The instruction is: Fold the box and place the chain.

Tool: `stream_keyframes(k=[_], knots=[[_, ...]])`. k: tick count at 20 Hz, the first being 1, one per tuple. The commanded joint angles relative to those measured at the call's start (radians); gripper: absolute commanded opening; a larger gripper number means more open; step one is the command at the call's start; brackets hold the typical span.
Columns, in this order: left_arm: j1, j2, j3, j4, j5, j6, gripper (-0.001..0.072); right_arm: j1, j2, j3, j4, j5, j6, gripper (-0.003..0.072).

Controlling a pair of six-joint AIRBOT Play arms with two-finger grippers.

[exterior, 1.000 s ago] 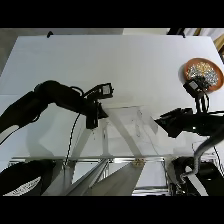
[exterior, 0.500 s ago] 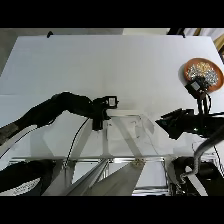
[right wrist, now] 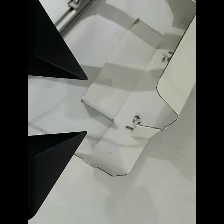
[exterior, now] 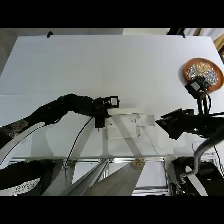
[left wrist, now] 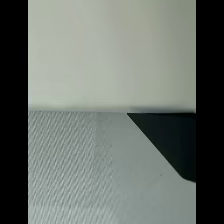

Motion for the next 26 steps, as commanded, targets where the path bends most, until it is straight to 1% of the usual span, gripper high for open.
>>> stream_keyframes(k=[1, 6, 10, 13, 16, 19, 20, 22, 26], knots=[[-0.019, -0.013, 0.0, 0.004, -0.038, 0.001, 0.0005, 0.0, 0.001, 0.0, 0.0, -0.02, 0.0, 0.0357], [-0.072, -0.043, 0.0, 0.011, -0.041, 0.001, 0.0005, 0.0, 0.001, 0.0, 0.0, -0.027, 0.0, 0.0357], [-0.067, -0.043, 0.004, 0.009, -0.036, 0.001, 0.0001, 0.0, 0.001, 0.0, 0.0, -0.028, 0.0, 0.0357], [-0.044, -0.043, 0.047, 0.026, 0.028, 0.001, 0.0, 0.0, 0.001, 0.0, 0.0, -0.029, 0.0, 0.0357], [0.007, -0.055, 0.122, 0.028, 0.105, 0.001, -0.0001, 0.0, 0.001, 0.0, 0.0, -0.029, 0.0, 0.0357], [0.04, -0.119, 0.184, 0.027, 0.204, 0.001, -0.0001, 0.0, 0.001, 0.0, 0.0, -0.029, 0.0, 0.0357], [0.039, -0.141, 0.192, 0.026, 0.215, 0.001, 0.0, 0.0, 0.001, 0.0, 0.0, -0.029, 0.0, 0.0357], [0.021, -0.165, 0.195, 0.024, 0.196, 0.0, 0.0, 0.0, 0.001, 0.0, 0.0, -0.029, 0.0, 0.0357], [-0.017, -0.166, 0.195, 0.032, 0.164, 0.0, 0.0, 0.0, 0.001, 0.0, 0.0, -0.042, 0.0, 0.0357]])
